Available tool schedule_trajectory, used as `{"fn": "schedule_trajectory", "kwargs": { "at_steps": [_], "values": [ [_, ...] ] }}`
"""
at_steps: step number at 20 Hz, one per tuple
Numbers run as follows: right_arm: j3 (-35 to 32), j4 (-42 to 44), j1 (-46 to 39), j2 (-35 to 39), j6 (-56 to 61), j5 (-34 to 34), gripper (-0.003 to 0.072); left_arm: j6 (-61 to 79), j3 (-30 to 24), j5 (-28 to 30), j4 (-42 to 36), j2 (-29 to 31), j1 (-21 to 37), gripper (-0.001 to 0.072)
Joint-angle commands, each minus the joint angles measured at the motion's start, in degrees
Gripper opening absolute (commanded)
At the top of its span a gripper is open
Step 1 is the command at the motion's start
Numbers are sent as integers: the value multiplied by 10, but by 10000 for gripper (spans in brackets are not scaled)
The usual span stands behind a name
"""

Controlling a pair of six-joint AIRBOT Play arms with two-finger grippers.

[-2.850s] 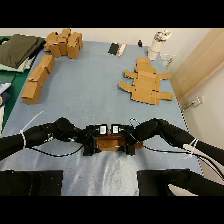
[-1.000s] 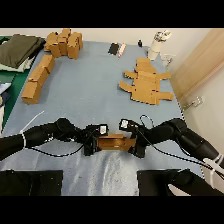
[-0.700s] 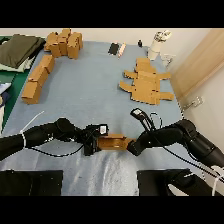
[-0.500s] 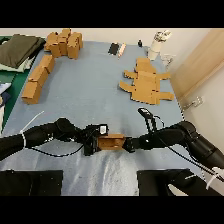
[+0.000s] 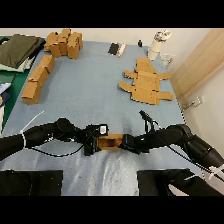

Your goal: Fold the box.

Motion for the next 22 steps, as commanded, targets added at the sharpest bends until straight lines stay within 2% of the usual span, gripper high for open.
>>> {"fn": "schedule_trajectory", "kwargs": {
  "at_steps": [1,5,10,16,21,22],
  "values": [
    [0,19,23,-3,7,-1,85,0,0,0,0,0,0,532],
    [0,18,25,-2,21,6,69,-4,0,-31,0,10,1,532],
    [0,19,25,-2,21,6,69,-12,-23,-29,30,46,9,532],
    [1,20,25,-2,21,38,69,-17,-91,10,34,99,23,532],
    [1,39,26,-2,13,52,47,-17,-94,20,27,99,22,531],
    [1,48,26,-2,-9,65,2,-17,-94,20,27,99,22,532]
  ]
}}
